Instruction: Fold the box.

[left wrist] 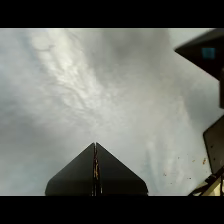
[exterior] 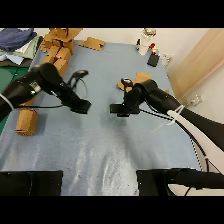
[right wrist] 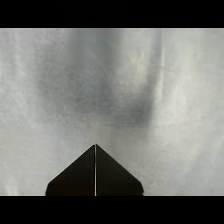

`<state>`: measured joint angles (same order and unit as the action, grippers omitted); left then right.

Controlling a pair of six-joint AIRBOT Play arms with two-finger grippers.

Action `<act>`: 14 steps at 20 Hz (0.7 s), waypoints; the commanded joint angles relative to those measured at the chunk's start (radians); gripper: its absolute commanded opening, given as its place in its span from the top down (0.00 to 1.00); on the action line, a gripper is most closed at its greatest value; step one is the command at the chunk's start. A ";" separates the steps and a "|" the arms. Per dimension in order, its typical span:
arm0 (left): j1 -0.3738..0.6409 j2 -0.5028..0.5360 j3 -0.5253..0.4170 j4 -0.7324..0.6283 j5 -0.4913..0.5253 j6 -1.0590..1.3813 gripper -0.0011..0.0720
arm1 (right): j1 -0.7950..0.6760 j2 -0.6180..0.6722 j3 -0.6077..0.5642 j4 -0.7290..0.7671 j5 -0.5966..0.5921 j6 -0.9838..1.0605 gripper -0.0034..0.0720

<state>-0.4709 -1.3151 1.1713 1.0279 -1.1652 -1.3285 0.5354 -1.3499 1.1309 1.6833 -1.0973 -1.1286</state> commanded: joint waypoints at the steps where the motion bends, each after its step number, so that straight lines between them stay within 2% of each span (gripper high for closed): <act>1: -0.109 -0.042 -0.001 0.002 0.043 -0.072 0.97 | 0.000 -0.059 0.072 0.020 -0.020 -0.034 0.95; 4: -0.124 -0.049 -0.001 0.002 0.054 -0.072 0.97 | 0.001 -0.058 0.072 0.061 -0.031 -0.043 0.95; 14: -0.124 -0.049 -0.001 0.001 0.057 -0.072 0.97 | 0.000 -0.058 0.072 0.060 -0.039 -0.043 0.95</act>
